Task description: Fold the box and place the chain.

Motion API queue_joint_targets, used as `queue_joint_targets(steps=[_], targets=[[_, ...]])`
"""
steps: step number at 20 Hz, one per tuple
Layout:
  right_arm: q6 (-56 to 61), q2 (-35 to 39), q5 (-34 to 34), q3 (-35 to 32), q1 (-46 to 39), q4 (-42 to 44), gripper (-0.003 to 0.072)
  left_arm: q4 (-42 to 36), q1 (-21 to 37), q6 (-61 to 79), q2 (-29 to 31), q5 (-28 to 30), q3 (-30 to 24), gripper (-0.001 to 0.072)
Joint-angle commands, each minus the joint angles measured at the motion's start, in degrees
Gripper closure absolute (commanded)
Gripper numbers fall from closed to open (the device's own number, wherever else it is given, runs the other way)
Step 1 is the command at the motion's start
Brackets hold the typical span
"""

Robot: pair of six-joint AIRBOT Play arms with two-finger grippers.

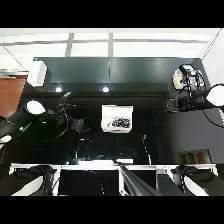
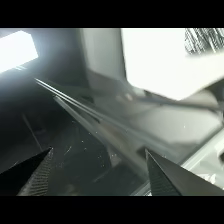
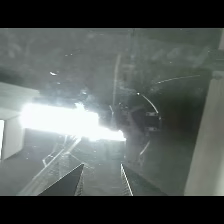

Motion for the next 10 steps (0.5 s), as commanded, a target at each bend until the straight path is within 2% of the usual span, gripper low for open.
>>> queue_joint_targets(steps=[1, 5, 7, 10], targets=[[1.0, 0.0, 0.4, 0.0, 0.1, 1.4, 0.0406, -7.9, -0.8, 24.0, -5.6, 0.6, -1.7, 0.0000], [1.9, 0.0, 0.7, 0.0, 0.1, 1.3, 0.0406, -7.9, -3.8, 49.4, -6.7, 4.9, -0.7, -0.0001], [2.1, 0.0, 0.7, 0.0, 0.1, 1.3, 0.0406, -7.1, -5.4, 64.0, -6.7, 4.6, 0.2, -0.0001], [2.4, 0.0, 0.7, 0.0, 0.3, 1.4, 0.0407, -6.3, -7.9, 70.8, -7.6, 10.6, 2.6, -0.0001]])
